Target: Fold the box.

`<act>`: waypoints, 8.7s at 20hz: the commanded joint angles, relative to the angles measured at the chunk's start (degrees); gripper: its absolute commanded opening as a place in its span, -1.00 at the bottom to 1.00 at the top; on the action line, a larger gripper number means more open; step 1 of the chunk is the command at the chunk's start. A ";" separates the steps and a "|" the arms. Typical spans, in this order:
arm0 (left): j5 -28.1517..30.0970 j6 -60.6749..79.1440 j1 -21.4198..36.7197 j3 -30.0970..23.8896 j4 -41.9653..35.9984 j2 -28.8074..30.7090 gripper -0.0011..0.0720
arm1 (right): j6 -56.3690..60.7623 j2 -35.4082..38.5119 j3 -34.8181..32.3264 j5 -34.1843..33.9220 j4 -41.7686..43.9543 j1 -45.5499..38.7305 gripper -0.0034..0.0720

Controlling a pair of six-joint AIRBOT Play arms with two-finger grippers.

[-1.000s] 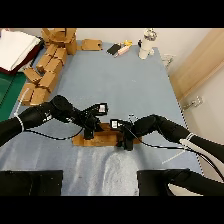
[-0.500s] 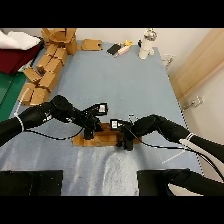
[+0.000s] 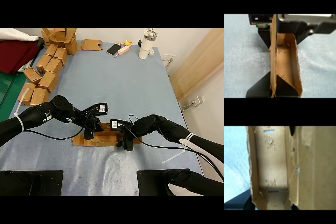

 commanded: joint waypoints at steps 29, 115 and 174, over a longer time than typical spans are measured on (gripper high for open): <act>16.61 -68.85 -3.72 -1.05 -15.19 -4.31 -0.95 | 0.02 -0.04 -0.04 -0.57 -0.04 0.07 0.46; 9.38 16.44 5.90 -20.92 -2.56 12.28 0.33 | 0.02 -0.04 -0.04 -0.63 -0.52 0.04 0.46; 10.43 5.53 -1.64 -20.70 3.76 14.32 0.05 | 0.00 0.02 -0.02 0.46 -3.04 5.55 0.46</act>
